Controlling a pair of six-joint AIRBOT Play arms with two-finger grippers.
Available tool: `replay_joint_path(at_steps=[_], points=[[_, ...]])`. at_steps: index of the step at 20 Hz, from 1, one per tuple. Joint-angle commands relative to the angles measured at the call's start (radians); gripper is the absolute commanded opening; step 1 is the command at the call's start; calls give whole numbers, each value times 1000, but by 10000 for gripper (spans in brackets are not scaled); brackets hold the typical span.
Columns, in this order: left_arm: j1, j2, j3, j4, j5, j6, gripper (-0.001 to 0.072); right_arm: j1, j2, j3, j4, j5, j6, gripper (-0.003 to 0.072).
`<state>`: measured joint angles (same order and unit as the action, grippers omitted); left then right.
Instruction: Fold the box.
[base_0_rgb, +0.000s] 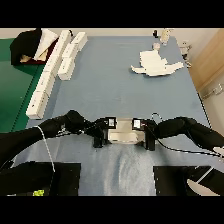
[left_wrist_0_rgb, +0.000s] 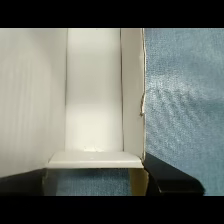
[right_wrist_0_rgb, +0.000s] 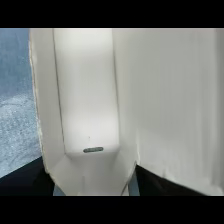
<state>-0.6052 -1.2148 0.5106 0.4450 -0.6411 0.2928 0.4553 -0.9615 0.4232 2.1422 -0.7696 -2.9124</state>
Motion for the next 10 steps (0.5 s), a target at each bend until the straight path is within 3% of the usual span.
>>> replay_joint_path(at_steps=[1,5,7,8,10], points=[[0,1,1,1,3,2,487,0,53,36,-166,-81,235,716],[0,1,1,1,3,2,488,0,178,121,-378,-352,582,706],[0,1,1,1,3,2,487,0,237,154,-383,-445,856,688],[0,1,1,1,3,2,487,0,257,157,-339,-452,1019,591],[0,1,1,1,3,2,487,1,263,142,-133,-417,1294,168]])
